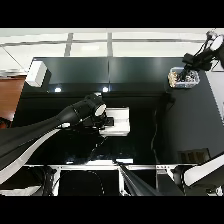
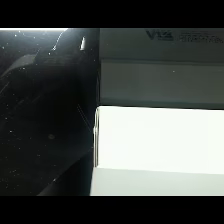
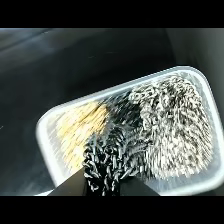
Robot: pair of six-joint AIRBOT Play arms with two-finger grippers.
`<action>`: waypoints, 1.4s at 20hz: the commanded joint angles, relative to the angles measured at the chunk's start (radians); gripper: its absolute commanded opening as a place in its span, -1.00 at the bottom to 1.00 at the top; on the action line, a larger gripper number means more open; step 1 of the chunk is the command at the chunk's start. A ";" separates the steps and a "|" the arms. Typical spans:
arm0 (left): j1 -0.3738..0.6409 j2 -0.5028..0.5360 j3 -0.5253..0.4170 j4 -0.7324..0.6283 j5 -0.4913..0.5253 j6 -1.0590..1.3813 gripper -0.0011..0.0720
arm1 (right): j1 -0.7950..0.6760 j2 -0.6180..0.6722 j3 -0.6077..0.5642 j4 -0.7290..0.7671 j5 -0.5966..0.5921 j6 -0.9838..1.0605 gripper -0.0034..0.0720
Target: Fold the box and place the chain.
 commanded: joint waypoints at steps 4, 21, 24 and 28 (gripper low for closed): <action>0.000 0.000 0.001 -0.002 0.001 0.000 -0.89 | 0.000 0.277 -0.021 0.208 0.095 -0.234 -0.87; 0.000 0.000 0.001 0.001 0.000 0.001 -0.89 | 0.214 0.942 -0.712 0.670 0.431 -0.371 -0.87; 0.000 0.000 0.001 0.001 0.001 0.000 -0.89 | 0.351 0.941 -0.824 0.809 0.274 -0.368 -0.87; 0.000 0.000 0.001 0.001 0.001 0.001 -0.89 | 0.528 0.920 -0.868 0.896 -0.043 -0.355 -0.87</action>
